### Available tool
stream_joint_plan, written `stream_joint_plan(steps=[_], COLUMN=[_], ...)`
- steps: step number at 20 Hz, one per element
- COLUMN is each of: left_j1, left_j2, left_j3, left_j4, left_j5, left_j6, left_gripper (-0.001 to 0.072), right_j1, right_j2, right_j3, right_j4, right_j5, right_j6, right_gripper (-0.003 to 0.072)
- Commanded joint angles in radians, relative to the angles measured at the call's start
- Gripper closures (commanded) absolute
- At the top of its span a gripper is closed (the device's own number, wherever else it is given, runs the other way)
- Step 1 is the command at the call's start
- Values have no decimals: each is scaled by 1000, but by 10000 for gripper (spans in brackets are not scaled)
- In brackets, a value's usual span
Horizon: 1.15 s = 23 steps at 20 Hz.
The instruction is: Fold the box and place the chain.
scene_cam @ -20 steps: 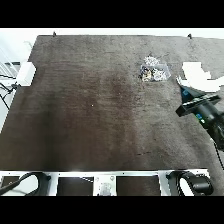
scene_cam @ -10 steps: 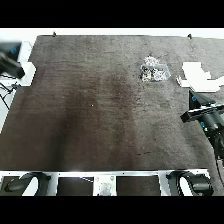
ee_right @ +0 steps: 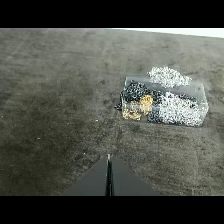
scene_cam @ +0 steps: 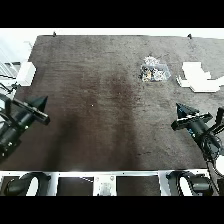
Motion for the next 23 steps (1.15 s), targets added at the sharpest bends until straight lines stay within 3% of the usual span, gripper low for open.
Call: stream_joint_plan(steps=[1,23], left_j1=[0,0], left_j2=[32,32], left_j3=[-85,-85], left_j4=[-56,-90], left_j5=[0,17], left_j6=[45,44], left_gripper=[693,690], right_j1=[0,0], right_j2=[0,0], right_j3=[-6,-6], right_j4=[0,0], right_j5=[11,11], right_j6=[0,0], right_gripper=[676,675])
